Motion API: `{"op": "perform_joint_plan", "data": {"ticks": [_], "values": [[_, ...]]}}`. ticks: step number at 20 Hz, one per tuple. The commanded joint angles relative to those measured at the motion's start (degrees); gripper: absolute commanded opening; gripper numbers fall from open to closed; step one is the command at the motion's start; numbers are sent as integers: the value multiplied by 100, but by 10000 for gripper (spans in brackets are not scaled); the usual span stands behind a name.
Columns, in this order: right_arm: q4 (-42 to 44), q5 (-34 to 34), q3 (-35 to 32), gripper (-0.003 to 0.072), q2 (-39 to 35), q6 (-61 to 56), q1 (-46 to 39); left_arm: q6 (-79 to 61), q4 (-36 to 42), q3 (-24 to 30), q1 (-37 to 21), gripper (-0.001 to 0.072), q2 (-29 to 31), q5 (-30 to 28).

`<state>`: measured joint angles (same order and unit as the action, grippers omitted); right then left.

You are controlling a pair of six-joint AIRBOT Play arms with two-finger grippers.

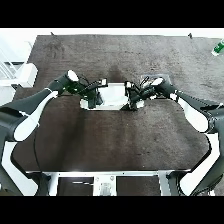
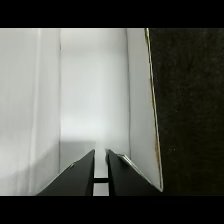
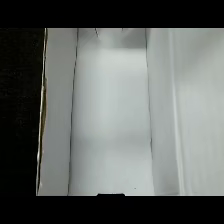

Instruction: Fold the box and place the chain.

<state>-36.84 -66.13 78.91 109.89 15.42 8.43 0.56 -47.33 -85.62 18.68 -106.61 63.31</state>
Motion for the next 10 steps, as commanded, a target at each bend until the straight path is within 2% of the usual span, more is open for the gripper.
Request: {"op": "perform_joint_plan", "data": {"ticks": [1,2,8,10], "values": [[0,4,0,600,2,2,2,-15,-42,-7,-9,116,26,278],[0,4,0,600,2,2,2,-39,-50,-7,-9,22,59,398],[0,4,0,600,2,0,2,-15,-52,-2,-17,19,549,704],[0,4,0,599,2,2,2,111,63,-4,-186,19,809,789]]}}
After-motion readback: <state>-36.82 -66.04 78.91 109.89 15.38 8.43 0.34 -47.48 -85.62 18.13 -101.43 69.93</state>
